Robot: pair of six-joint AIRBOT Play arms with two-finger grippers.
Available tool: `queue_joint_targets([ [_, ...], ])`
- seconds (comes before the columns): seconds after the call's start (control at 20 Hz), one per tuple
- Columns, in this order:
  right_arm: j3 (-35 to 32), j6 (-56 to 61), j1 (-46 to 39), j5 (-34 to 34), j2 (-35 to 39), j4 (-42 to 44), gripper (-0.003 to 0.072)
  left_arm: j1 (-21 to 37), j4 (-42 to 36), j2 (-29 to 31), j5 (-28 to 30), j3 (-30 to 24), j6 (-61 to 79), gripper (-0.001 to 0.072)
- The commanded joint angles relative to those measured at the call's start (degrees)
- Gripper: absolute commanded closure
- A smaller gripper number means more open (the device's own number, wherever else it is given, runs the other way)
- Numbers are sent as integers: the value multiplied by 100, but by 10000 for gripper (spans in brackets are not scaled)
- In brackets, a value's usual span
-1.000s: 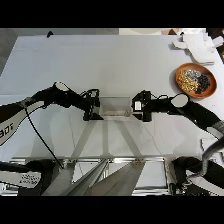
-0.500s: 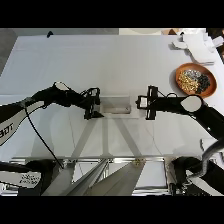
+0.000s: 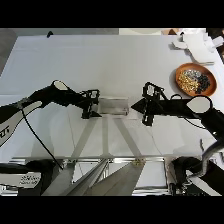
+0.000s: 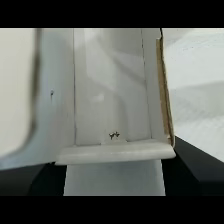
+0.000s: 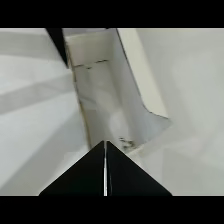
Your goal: Fold the box and place the chain.
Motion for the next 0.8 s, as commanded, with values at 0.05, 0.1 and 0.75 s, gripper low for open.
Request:
queue_joint_targets([
  [0.05,0,264,81,459,-522,684,685,2,11,39,-9,2,13,369],
  [0.1,0,236,151,313,-708,855,685,2,11,39,-15,2,9,369],
  [0.75,2,-1473,304,-1902,-2048,3987,686,0,9,42,-33,2,0,369],
])
